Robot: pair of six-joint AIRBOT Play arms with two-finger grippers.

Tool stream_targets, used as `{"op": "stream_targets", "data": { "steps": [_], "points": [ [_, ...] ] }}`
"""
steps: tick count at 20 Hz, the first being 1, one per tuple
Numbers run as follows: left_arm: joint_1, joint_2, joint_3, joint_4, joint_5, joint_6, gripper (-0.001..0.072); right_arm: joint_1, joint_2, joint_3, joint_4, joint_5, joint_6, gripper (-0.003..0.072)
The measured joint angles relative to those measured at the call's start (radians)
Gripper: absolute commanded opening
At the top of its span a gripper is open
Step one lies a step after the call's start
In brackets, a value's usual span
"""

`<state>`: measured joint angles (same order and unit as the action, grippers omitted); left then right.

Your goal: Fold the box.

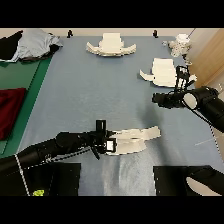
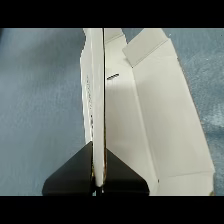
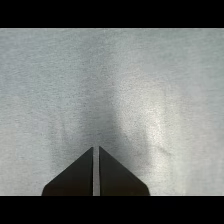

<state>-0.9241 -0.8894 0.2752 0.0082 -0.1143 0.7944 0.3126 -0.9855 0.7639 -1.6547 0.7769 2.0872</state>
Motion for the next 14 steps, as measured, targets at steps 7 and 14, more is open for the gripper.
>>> {"op": "stream_targets", "data": {
  "steps": [7,14],
  "points": [
    [0.051,0.029,0.041,0.014,-0.105,-0.081,0.0016,0.001,0.000,0.000,0.002,-0.002,0.000,0.0049],
    [0.215,0.030,0.063,0.029,-0.308,-0.107,0.0017,0.001,0.000,0.000,0.005,-0.001,0.000,0.0050]
  ]
}}
